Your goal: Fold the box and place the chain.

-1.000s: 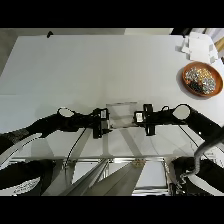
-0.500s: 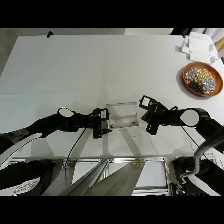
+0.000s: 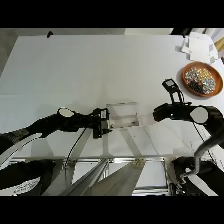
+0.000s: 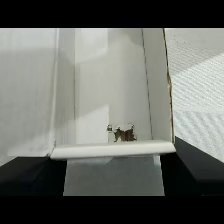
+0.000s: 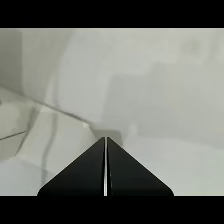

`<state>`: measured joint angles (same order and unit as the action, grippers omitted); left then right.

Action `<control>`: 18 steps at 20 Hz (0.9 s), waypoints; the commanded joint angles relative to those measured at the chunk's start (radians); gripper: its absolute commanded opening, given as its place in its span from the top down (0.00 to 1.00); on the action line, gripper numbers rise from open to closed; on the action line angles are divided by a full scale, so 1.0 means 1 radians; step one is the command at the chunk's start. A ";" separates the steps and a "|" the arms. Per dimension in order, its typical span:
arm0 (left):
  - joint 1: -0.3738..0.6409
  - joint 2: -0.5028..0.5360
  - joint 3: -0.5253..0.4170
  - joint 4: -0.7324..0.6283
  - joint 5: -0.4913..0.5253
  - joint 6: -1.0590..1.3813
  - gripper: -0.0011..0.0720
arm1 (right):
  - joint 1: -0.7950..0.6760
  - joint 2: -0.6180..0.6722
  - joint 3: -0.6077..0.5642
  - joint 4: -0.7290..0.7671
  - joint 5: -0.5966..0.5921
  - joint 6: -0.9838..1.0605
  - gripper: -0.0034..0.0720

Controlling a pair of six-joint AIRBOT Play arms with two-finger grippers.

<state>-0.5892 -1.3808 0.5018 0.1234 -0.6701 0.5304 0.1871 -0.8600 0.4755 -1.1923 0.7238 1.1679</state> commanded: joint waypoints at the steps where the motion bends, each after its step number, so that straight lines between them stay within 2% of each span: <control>1: 0.000 0.000 0.000 0.000 0.000 0.000 0.84 | -0.065 -0.022 0.001 -0.012 -0.004 0.092 0.94; 5: 0.000 0.000 0.000 0.000 0.000 0.000 0.84 | -0.076 -0.111 0.001 0.004 0.046 0.092 0.94; 10: 0.000 0.000 0.000 0.000 0.000 0.000 0.84 | -0.076 -0.235 0.001 0.111 0.117 0.071 0.94; 13: 0.000 0.000 0.000 0.000 0.000 0.000 0.84 | -0.076 -0.248 0.000 0.205 0.133 -0.010 0.94; 18: 0.000 0.000 0.000 0.000 0.000 0.000 0.84 | -0.076 -0.269 -0.012 0.235 0.128 -0.030 0.94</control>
<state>-0.5892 -1.3808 0.5018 0.1234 -0.6701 0.5304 0.1120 -1.1122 0.4717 -1.0008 0.8463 1.1637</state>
